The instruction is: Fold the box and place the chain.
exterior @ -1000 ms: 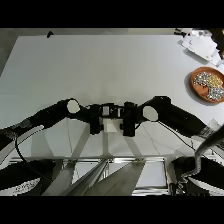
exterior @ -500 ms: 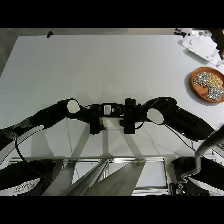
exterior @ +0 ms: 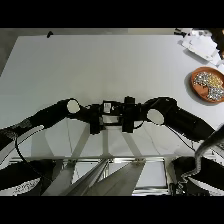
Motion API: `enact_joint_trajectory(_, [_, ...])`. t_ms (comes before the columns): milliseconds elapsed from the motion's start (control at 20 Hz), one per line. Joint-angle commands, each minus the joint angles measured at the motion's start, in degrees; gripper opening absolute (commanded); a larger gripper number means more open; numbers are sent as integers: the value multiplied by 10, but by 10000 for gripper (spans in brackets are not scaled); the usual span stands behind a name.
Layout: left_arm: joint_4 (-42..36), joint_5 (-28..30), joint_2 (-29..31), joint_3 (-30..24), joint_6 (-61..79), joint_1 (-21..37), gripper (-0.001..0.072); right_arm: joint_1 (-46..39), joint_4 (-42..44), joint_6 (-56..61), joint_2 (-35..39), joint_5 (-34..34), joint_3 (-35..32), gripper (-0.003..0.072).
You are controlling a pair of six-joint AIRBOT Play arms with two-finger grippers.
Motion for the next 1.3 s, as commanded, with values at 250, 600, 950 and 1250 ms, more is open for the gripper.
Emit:
enact_joint_trajectory(250, [0, 0, 0, 0, 0, 0, 412, 0, 11, 2, 0, -17, -36, 171])
enact_joint_trajectory(600, [0, 0, 0, 0, 0, 0, 412, 0, 12, 32, 0, -49, -42, 149])
enact_joint_trajectory(950, [0, 0, 0, 0, 0, 0, 412, 17, 31, 36, 0, -23, -45, 156])
enact_joint_trajectory(1250, [0, 0, 0, 0, 0, 0, 412, 39, 31, 36, 0, -21, -73, 157])
